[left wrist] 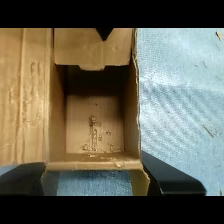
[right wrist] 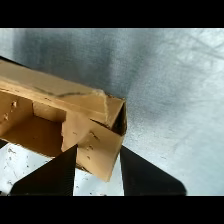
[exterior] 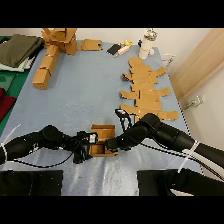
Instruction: Fold the box.
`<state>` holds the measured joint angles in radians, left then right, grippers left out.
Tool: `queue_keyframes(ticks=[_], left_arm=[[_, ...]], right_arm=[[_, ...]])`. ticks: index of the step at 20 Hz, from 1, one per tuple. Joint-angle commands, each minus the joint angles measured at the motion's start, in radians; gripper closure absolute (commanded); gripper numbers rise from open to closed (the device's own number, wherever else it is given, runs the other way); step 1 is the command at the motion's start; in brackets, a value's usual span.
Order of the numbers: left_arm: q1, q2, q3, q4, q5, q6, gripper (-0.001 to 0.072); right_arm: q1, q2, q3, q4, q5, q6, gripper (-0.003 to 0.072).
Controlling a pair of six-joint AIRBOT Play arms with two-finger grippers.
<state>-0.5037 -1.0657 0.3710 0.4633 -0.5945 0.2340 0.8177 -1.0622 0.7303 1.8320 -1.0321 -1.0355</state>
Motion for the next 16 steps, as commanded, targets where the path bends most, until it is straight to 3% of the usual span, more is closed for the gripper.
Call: queue_keyframes(ticks=[1, 5, 16], left_arm=[[0.0, 0.0, 0.0, 0.001, 0.0, 0.001, 0.0149], [0.0, 0.0, 0.0, 0.0, 0.0, 0.001, 0.015], [0.0, 0.0, 0.0, 0.001, 0.0, 0.001, 0.015]], right_arm=[[0.033, -0.039, 0.042, -0.047, -0.028, 0.081, 0.0305], [0.044, -0.055, 0.069, -0.101, -0.108, 0.151, 0.0305], [0.058, -0.085, 0.094, -0.033, -0.084, 0.171, 0.0302]])
